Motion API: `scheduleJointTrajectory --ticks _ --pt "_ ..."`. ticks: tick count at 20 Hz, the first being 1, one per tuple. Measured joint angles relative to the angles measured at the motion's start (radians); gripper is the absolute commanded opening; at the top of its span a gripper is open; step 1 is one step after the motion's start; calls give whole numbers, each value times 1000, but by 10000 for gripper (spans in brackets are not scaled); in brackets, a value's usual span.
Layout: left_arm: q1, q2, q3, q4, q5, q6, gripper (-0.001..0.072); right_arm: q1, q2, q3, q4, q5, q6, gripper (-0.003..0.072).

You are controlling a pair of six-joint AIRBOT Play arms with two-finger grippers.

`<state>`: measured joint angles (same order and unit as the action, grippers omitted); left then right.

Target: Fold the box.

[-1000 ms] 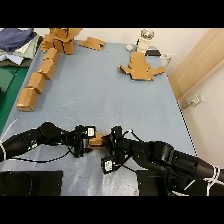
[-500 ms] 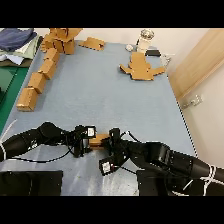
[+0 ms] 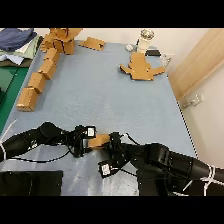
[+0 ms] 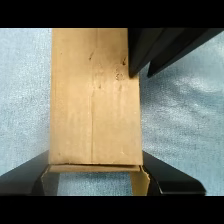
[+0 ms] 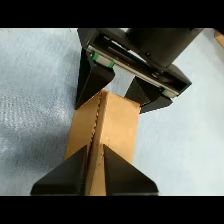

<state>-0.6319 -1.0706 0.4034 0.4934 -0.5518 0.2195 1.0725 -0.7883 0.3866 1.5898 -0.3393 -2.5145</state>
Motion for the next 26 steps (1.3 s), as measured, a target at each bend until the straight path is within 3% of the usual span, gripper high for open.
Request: scheduleJointTrajectory --ticks 1,4,5,12,14,15,16,18,22,26 --pt "0 0 0 0 0 0 389 0 10 0 0 -1 0 370" --pt "0 0 0 0 0 0 389 0 44 0 3 -6 0 380" --pt "0 0 0 0 0 0 389 0 55 0 3 -8 0 418" --pt "0 0 0 0 0 0 389 0 105 0 11 -49 88 419" --pt "0 0 0 0 0 0 389 1 133 1 60 -75 188 327" --pt "0 0 0 0 0 0 389 1 153 1 103 -91 273 235" --pt "0 0 0 0 0 0 389 1 172 0 150 -106 388 88" --pt "0 0 0 0 0 0 389 1 200 -14 216 -128 653 3" --pt "0 0 0 0 0 0 389 1 225 -88 315 -78 1162 3" --pt "0 0 0 0 0 0 389 0 217 -176 394 175 1471 2"
